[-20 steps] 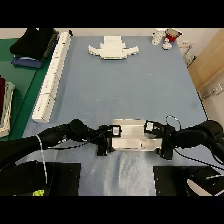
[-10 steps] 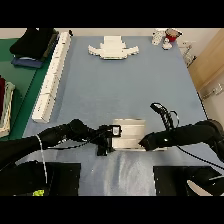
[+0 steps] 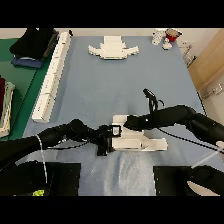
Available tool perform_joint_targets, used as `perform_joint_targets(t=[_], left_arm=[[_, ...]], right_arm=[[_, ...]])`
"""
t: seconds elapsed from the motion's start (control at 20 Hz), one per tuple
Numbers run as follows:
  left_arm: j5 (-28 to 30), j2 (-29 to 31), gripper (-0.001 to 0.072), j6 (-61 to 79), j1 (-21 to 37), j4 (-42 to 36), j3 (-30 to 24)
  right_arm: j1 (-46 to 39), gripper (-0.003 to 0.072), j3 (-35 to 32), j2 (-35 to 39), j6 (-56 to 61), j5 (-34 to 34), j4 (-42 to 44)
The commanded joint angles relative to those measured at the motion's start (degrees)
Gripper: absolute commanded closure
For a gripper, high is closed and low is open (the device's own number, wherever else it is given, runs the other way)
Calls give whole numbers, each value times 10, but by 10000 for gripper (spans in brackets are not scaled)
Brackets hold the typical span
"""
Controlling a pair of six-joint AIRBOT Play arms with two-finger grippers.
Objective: Fold the box.
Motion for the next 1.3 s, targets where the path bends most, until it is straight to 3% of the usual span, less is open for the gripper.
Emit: perform_joint_targets(t=[0.0,0.3,0.8,1.25], left_arm=[[0,0,181,0,0,0,0],[0,0,181,0,0,0,0],[0,0,181,0,0,0,0],[0,0,181,0,0,0,0]], right_arm=[[-1,552,16,-68,6,28,-8],[-1,552,16,-136,6,23,-15],[-1,552,22,-96,-69,-7,-35],[-1,551,21,127,-73,-166,-367]])
